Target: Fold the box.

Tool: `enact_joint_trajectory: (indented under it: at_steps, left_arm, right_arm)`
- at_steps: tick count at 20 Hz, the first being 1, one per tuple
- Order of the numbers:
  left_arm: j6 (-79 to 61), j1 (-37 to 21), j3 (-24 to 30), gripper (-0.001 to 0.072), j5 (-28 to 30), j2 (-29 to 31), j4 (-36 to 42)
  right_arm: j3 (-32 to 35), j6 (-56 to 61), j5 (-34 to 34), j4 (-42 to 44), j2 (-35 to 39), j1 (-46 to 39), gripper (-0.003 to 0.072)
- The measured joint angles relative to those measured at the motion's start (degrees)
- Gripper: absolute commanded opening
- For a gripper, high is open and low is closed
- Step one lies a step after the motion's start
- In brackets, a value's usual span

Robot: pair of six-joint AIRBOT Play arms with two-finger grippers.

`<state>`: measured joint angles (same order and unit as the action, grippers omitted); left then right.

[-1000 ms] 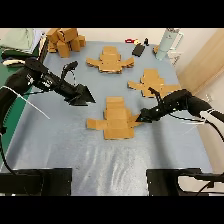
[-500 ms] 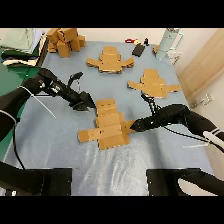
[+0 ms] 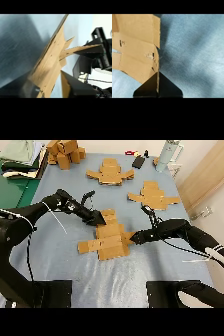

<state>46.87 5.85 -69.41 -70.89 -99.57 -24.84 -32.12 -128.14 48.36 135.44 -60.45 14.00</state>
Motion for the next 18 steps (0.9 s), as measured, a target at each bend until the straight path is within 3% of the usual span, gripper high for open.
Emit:
enact_joint_trajectory:
  at_steps: [2, 5, 7, 11, 12, 13, 14, 18]
  left_arm:
    - [-1.95, 0.33, -0.98, 0.0441, -0.52, -0.96, 1.77]
    - [-3.85, 0.66, -1.84, 0.0208, -1.66, -2.14, 3.13]
    - [-4.74, 0.79, -2.10, 0.0014, -2.21, -2.56, 3.63]
    - [-6.40, 0.90, -2.29, 0.0014, -4.04, -2.86, 3.87]
    - [-6.56, 0.94, -2.32, 0.0014, -4.50, -2.91, 3.87]
    - [-6.71, 0.96, -2.32, 0.0013, -5.03, -2.93, 3.63]
    - [-6.78, 0.96, -2.32, 0.0013, -5.14, -2.95, 3.48]
    - [-10.25, 1.49, -2.58, 0.0010, -4.20, -2.40, 4.04]
  right_arm:
    - [0.00, -0.02, -0.15, -0.04, 0.04, 0.00, 0.0002]
    - [0.00, -0.04, -0.13, -0.20, 0.04, 0.00, 0.0002]
    - [0.00, -0.04, -0.02, -0.24, 0.04, 0.00, 0.0002]
    - [0.02, -0.04, 0.20, -0.37, 0.04, 0.02, 0.0019]
    - [0.02, -0.04, 0.20, -0.37, 0.04, 0.04, 0.0075]
    - [0.00, -0.02, 0.09, -0.31, 0.04, 0.04, 0.0225]
    - [-0.04, -0.02, -0.02, -0.35, 0.09, -0.02, 0.0329]
    - [-1.33, 4.15, -1.01, -2.89, 0.11, -1.73, 0.0344]
